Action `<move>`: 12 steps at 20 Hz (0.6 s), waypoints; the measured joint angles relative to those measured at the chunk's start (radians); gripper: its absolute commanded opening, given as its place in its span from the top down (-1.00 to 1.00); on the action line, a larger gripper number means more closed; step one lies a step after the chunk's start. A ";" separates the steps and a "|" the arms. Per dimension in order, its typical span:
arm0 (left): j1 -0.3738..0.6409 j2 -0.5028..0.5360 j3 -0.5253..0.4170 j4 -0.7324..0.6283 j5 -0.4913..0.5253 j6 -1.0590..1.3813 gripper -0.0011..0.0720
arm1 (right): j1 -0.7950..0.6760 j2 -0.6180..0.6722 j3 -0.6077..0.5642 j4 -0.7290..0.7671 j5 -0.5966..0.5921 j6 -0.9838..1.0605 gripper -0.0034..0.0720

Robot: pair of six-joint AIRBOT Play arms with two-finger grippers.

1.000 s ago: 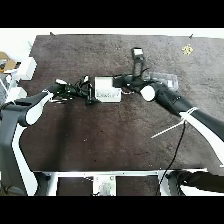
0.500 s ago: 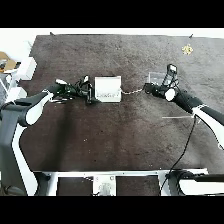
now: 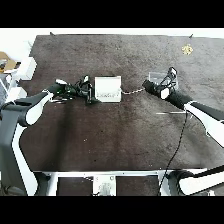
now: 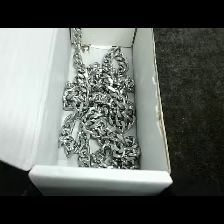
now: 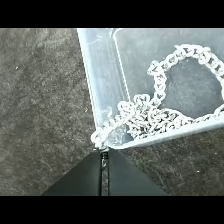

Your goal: Fold the box and place the chain.

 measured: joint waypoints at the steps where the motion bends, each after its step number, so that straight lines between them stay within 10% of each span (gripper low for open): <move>1: 0.000 0.000 0.000 0.000 0.000 0.000 0.31 | 0.006 0.005 0.002 0.005 -0.001 0.000 0.89; 12: 0.000 0.000 0.000 0.000 0.000 0.000 0.31 | 0.307 0.431 0.022 -0.168 -0.090 -0.019 0.89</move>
